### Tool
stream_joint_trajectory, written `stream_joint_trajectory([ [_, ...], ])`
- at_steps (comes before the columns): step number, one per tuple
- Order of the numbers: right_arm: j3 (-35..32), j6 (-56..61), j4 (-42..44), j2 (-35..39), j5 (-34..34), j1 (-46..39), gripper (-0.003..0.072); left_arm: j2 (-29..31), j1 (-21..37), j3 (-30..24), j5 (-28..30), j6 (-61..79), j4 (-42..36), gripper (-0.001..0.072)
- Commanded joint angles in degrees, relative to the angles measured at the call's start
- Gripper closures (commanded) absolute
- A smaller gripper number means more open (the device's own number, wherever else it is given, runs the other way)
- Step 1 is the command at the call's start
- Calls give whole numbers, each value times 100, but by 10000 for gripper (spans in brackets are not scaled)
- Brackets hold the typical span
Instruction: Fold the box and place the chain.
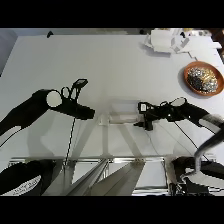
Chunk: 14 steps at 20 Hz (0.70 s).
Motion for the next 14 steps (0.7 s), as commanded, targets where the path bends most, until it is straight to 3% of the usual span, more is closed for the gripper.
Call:
stream_joint_trajectory([
  [1,0,0,4,4,4,0,326,-345,133,-240,459,-85,-887,702],
  [5,0,0,2,4,4,0,326,-776,116,-240,538,-52,-1331,701],
  [14,0,0,2,4,4,0,326,-785,114,-238,455,789,-1703,700],
])
